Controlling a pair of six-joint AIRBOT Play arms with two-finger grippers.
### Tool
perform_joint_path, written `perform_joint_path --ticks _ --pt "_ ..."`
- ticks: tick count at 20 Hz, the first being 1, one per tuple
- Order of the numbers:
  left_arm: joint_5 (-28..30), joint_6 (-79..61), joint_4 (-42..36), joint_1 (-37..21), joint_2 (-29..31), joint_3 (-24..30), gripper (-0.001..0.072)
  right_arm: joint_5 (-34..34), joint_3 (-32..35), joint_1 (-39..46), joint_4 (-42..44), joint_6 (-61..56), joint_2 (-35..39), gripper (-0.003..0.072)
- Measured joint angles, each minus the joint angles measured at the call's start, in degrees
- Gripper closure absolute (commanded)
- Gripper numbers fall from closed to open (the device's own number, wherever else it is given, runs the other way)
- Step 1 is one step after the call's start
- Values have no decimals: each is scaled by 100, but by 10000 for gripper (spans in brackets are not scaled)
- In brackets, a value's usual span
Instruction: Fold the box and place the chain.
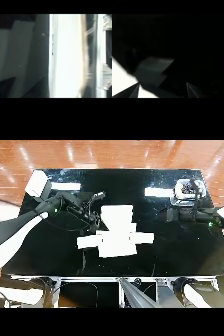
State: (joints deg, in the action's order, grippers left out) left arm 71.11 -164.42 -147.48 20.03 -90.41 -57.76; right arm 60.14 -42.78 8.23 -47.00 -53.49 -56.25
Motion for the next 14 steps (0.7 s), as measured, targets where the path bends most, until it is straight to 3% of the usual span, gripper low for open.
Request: perform_joint_path --ticks 6,9,14 --pt "-1663 -621 151 656 1478 1379 695 72 -286 166 -293 216 0 3" --pt "-2402 -704 835 1056 1703 1628 694 164 -319 179 -376 529 0 3" --pt "-3451 -739 1318 1244 1676 1753 691 343 -330 186 -551 883 0 3"
